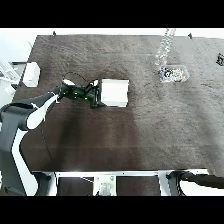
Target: Fold the box and place the chain.
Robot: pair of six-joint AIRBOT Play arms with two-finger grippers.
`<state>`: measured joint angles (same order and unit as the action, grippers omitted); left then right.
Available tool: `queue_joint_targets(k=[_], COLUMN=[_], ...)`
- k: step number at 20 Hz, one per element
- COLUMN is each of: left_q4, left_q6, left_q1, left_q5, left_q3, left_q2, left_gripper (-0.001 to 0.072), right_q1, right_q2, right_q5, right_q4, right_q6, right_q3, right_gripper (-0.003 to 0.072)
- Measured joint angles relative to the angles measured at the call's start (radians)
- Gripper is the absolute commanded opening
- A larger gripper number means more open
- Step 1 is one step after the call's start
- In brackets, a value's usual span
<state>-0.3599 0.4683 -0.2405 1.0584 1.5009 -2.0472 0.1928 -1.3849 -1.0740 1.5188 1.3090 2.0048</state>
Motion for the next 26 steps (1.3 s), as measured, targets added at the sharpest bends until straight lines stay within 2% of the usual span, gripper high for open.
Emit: queue_joint_targets(k=[16, 21, 26], left_q4=[0.001, 0.001, 0.001], left_q6=[0.000, 0.000, 0.000], left_q1=[0.000, 0.000, 0.000], left_q5=[0.002, 0.002, 0.002], left_q3=[0.000, 0.000, 0.000], left_q2=[0.000, 0.000, 0.000], left_gripper=[0.0530, 0.0530, 0.0530], right_q1=[0.207, 0.215, 0.216], right_q2=[0.018, 0.017, 0.016], right_q5=[-0.126, -0.126, -0.019], right_q4=[-0.002, -0.079, -0.181], right_q6=[0.000, 0.000, -0.003], right_q3=[-0.018, -0.135, -0.327], right_gripper=[0.0008, 0.0008, 0.0008])
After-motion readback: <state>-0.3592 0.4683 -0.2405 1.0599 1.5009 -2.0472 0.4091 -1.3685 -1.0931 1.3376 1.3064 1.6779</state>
